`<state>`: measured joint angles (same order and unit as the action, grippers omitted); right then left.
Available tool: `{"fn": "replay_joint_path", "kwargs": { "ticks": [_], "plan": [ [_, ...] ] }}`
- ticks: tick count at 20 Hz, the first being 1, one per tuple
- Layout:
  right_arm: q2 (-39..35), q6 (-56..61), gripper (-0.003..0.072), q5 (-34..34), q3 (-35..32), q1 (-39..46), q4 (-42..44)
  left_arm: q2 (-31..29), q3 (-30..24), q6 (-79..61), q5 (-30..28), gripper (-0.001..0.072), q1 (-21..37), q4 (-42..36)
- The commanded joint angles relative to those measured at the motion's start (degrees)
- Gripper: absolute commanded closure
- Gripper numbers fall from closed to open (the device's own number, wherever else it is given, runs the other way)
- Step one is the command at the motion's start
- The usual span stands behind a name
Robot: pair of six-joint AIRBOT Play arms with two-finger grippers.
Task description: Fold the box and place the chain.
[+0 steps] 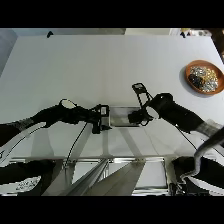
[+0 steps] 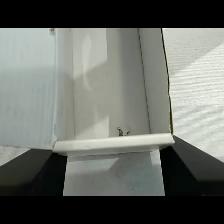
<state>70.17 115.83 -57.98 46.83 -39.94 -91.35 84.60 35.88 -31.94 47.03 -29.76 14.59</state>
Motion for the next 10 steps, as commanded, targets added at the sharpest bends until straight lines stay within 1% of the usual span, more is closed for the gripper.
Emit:
{"fn": "replay_joint_path", "kwargs": {
  "ticks": [1, 2, 3, 4, 5, 6, 7, 9, 10],
  "plan": [
    [-4.46, -4.26, 0.0360, -2.95, 0.17, 0.44, 1.03, -0.04, 0.07, 0.02, -0.07, 0.0558, 0.02, -0.02],
    [-6.34, -6.08, 0.0361, -6.01, 1.01, 1.31, 4.04, -0.04, 0.07, 0.02, -0.07, 0.0558, 0.02, -0.02],
    [-8.37, -11.37, 0.0363, -9.68, 2.29, 2.32, 8.17, -0.04, 0.07, 0.02, -0.04, 0.0558, 0.02, -0.02],
    [-10.29, -16.57, 0.0363, -13.03, 3.72, 3.23, 10.38, -0.04, 0.07, 0.02, -0.07, 0.0558, 0.02, -0.02],
    [-12.22, -19.58, 0.0365, -16.44, 5.73, 4.17, 10.38, -0.04, 0.07, 0.02, -0.07, 0.0558, 0.02, 0.00],
    [-13.66, -21.22, 0.0365, -18.40, 7.93, 5.35, 8.92, -0.04, 0.07, 0.02, -0.07, 0.0558, 0.02, -0.02],
    [-14.71, -21.70, 0.0365, -18.51, 10.56, 7.08, 5.99, -0.04, 0.07, 0.02, -0.07, 0.0558, 0.02, -0.02],
    [-14.12, -24.50, 0.0365, -18.16, 16.04, 12.92, 1.22, -0.04, 0.07, 0.02, -0.09, 0.0558, 0.02, -0.02],
    [-13.00, -26.27, 0.0364, -17.49, 18.36, 17.05, 0.35, -0.04, 0.07, 0.02, -0.04, 0.0558, 0.02, -0.02]
  ]
}}
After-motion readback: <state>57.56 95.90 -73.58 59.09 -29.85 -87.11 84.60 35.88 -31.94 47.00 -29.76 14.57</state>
